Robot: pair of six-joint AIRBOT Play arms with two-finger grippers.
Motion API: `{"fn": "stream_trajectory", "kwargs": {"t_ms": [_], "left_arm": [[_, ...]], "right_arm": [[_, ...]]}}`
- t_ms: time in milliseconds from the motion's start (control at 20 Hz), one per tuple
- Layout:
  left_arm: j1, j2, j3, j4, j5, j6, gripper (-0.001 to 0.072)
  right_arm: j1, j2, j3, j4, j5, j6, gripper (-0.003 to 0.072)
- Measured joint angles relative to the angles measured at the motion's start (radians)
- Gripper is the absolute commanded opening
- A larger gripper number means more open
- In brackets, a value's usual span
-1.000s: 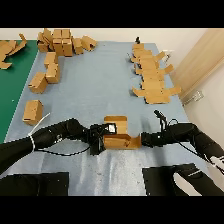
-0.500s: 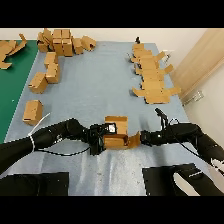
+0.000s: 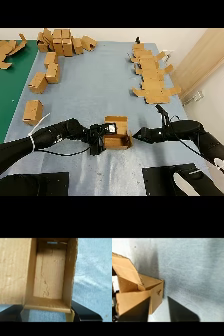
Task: Fold the box.
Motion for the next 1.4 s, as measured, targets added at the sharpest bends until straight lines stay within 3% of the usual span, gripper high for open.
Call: {"fn": "stream_trajectory", "kwargs": {"t_ms": [300,600,1050,1400], "left_arm": [[0.0,0.0,0.0,0.0,-0.001,0.0,0.052],[0.0,0.0,0.0,0.0,0.0,0.0,0.0519],[0.0,0.0,0.0,0.0,0.0,0.0,0.0519],[0.0,0.0,0.0,0.0,0.0,0.0,0.0519]], "right_arm": [[0.021,0.0,0.01,0.008,-0.028,-0.011,0.0418],[0.174,0.0,0.027,-0.031,0.031,0.046,0.0402],[0.454,-0.024,0.159,-0.433,0.108,0.504,0.0365],[0.637,-0.177,0.293,-0.6,0.079,0.724,0.0364]]}}
